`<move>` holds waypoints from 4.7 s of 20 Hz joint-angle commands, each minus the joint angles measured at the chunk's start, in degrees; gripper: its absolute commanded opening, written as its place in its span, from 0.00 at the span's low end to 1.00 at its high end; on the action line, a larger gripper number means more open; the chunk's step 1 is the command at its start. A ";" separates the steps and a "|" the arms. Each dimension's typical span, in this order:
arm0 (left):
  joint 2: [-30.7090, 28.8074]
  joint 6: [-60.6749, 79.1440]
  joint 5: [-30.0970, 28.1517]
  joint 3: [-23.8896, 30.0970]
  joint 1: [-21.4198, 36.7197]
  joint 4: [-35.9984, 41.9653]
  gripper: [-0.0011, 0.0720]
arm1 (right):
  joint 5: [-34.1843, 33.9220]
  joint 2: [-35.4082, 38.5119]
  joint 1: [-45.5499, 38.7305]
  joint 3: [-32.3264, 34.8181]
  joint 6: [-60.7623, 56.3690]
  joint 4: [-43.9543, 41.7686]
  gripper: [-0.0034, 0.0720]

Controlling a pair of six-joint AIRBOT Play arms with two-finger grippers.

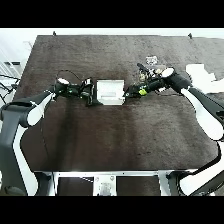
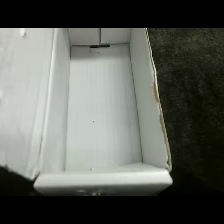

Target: Fold the box and place the chain.

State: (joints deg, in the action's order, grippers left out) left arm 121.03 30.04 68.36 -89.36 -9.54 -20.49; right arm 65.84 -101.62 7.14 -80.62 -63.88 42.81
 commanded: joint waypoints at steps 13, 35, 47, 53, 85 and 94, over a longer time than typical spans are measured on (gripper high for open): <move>-0.02 0.00 0.00 -0.04 0.00 0.00 0.42 | -3.96 -0.04 7.32 -4.68 -17.42 14.25 0.62; -0.02 0.00 0.00 -0.04 0.00 0.00 0.42 | 3.61 -8.63 17.68 -20.46 -45.70 45.62 0.62; -0.02 0.00 0.00 -0.04 0.00 0.00 0.42 | 5.81 -9.94 18.51 -23.56 -51.12 47.47 0.56; -0.02 0.00 -0.02 -0.04 0.00 0.00 0.42 | 10.73 -12.92 19.34 -26.88 -51.43 48.78 0.56; -0.02 0.00 -0.02 -0.04 0.00 0.00 0.42 | 12.72 -12.22 19.19 -27.30 -57.37 46.36 0.63; -0.02 0.00 -0.02 -0.04 0.00 0.00 0.42 | 14.84 -3.23 19.32 -27.30 -50.40 41.53 0.65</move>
State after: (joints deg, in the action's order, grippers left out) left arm 121.03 30.02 68.38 -89.36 -9.58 -20.49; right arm 80.36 -107.94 26.39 -107.85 -118.41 87.13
